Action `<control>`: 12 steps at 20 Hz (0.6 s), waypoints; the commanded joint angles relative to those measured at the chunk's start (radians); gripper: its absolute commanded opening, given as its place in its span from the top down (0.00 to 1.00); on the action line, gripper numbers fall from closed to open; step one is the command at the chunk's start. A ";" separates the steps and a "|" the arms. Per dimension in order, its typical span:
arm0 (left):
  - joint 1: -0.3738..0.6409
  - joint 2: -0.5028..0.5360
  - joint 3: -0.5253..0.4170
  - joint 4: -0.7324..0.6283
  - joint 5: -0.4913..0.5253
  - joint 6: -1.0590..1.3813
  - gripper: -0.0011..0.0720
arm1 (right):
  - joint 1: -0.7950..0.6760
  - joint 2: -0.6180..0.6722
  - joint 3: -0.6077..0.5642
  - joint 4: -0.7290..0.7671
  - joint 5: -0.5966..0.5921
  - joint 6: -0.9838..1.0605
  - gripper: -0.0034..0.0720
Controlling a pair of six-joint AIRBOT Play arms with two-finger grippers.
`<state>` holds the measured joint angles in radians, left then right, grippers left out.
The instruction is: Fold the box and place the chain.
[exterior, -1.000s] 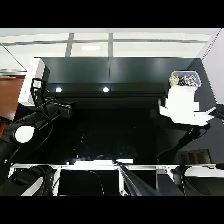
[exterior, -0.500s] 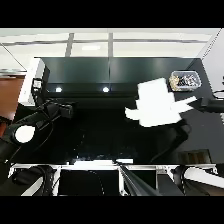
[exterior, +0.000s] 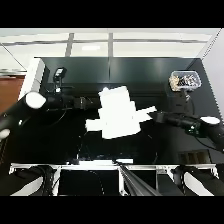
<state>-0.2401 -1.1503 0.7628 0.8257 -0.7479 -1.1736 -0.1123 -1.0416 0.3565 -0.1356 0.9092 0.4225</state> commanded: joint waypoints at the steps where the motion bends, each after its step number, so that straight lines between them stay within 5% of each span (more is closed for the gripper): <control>1: 0.102 -0.213 0.129 -0.251 -0.358 0.179 0.02 | 0.151 0.019 -0.041 0.052 -0.100 -0.008 0.93; 10: 0.050 -0.492 0.177 -0.337 -0.582 0.447 0.03 | 0.164 0.019 -0.041 0.082 -0.099 -0.008 0.93; 12: 0.031 -0.517 0.187 -0.377 -0.620 0.568 0.12 | 0.164 0.019 -0.041 0.082 -0.099 -0.008 0.93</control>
<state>-0.1860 -1.6112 0.9340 0.5213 -1.2781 -0.7834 0.0483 -1.0233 0.3161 -0.0574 0.8131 0.4149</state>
